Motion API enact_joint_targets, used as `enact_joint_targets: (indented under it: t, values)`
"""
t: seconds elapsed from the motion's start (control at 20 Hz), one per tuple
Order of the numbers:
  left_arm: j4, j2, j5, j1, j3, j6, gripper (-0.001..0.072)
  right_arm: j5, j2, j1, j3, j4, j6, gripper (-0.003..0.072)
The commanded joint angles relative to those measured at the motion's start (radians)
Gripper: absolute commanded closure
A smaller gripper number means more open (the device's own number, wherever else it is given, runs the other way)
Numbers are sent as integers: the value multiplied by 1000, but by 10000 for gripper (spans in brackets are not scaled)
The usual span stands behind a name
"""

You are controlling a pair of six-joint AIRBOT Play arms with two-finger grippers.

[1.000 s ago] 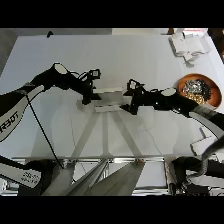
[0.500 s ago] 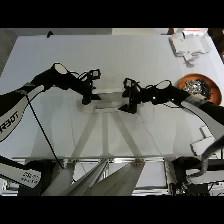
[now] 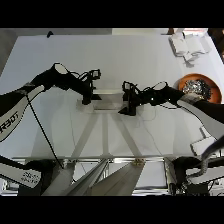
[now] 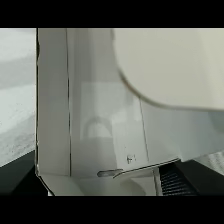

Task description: Fold the box and place the chain.

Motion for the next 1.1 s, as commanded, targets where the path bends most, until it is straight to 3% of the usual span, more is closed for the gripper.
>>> enact_joint_targets:
  t: [0.0,1.05]
  values:
    - [0,0,1,0,0,-1,692,1,-8,2,2,37,-30,-34]
    - [0,0,1,0,0,-1,692,-1,-6,33,2,-5,-37,-34]
